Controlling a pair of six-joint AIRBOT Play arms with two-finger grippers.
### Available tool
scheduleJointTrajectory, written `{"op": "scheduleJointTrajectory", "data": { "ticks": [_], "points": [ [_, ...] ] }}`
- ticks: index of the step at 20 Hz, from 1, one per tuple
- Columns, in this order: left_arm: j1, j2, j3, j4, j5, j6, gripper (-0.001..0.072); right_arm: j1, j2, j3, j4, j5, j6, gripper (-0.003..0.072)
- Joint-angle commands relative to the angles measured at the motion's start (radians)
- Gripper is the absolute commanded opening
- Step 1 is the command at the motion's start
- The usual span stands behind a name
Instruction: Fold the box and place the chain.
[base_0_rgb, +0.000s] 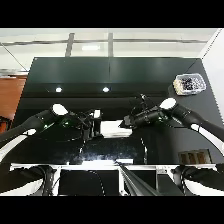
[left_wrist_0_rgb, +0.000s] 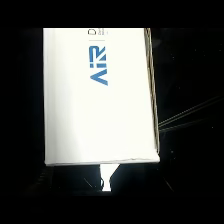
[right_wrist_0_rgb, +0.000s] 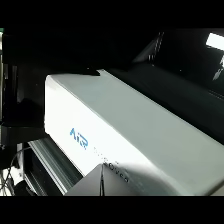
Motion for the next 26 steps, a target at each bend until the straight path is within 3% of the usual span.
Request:
{"op": "scheduleJointTrajectory", "data": {
  "ticks": [1, 5, 10, 11, 12, 16, 20, 23, 26],
  "points": [
    [0.000, -0.001, 0.000, -0.002, 0.000, -0.001, 0.0356, 0.001, -0.008, -0.002, -0.032, -0.013, -0.013, 0.0017],
    [0.000, -0.001, 0.000, -0.002, -0.010, 0.002, 0.0355, -0.035, 0.051, 0.018, -0.034, 0.060, -0.041, 0.0017],
    [0.000, 0.008, 0.000, -0.002, -0.016, -0.003, 0.0373, -0.196, 0.306, 0.068, -0.149, 0.148, -0.006, 0.0016],
    [0.000, 0.021, 0.000, -0.002, -0.014, -0.003, 0.0501, -0.242, 0.362, 0.068, -0.185, 0.153, 0.017, 0.0017],
    [0.000, 0.040, -0.001, -0.002, -0.015, -0.005, 0.0720, -0.286, 0.409, 0.068, -0.224, 0.166, 0.035, 0.0017],
    [0.002, 0.151, -0.001, 0.067, -0.015, -0.117, 0.0720, -0.420, 0.520, 0.068, -0.312, 0.233, 0.073, 0.0017],
    [-0.034, 0.248, 0.000, 0.021, -0.039, -0.183, 0.0720, -0.442, 0.526, 0.067, -0.312, 0.220, 0.073, 0.0016],
    [-0.138, 0.227, 0.033, 0.008, 0.010, -0.212, 0.0715, -0.442, 0.526, 0.066, -0.312, 0.188, 0.073, 0.0016],
    [-0.238, 0.130, 0.109, 0.010, 0.129, -0.346, 0.0710, -0.442, 0.526, 0.066, -0.312, 0.184, 0.073, 0.0017]
  ]
}}
